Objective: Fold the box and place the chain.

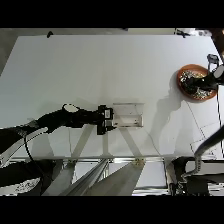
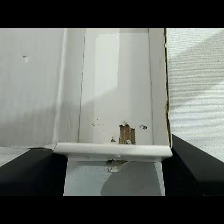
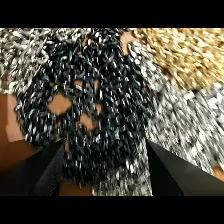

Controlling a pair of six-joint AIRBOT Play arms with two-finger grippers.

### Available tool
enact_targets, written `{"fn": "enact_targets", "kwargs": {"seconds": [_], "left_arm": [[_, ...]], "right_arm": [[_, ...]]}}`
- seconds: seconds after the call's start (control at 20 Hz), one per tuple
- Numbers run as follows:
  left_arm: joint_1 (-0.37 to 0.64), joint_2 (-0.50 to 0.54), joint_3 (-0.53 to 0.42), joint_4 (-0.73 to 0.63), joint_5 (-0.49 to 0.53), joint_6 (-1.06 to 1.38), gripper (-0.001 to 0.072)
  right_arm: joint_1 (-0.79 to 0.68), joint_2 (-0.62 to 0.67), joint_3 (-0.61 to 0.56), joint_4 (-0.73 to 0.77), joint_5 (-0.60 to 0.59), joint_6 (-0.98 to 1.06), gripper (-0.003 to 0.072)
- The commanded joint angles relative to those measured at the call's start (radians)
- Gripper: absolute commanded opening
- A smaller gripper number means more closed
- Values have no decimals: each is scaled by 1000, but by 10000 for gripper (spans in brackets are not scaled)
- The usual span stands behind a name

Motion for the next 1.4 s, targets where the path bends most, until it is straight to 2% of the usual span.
{"fn": "enact_targets", "kwargs": {"seconds": [0.0,0.15,0.2,0.3,0.4,0.75,1.05,1.35], "left_arm": [[1,0,0,0,0,0,388],[0,0,0,0,0,0,388],[1,0,0,0,0,0,389],[0,1,0,0,-1,0,389],[0,1,0,0,0,0,389],[1,1,0,0,0,0,388],[0,1,0,0,0,0,388],[0,1,0,0,0,0,388]], "right_arm": [[8,-67,29,5,20,-1,538],[10,-96,29,5,85,-1,491],[10,-105,29,6,106,-1,425],[10,-103,29,20,130,-1,197],[10,-87,29,38,133,-2,8],[10,74,29,39,153,-5,11],[61,310,29,42,335,-70,10],[236,577,29,99,491,-79,9]]}}
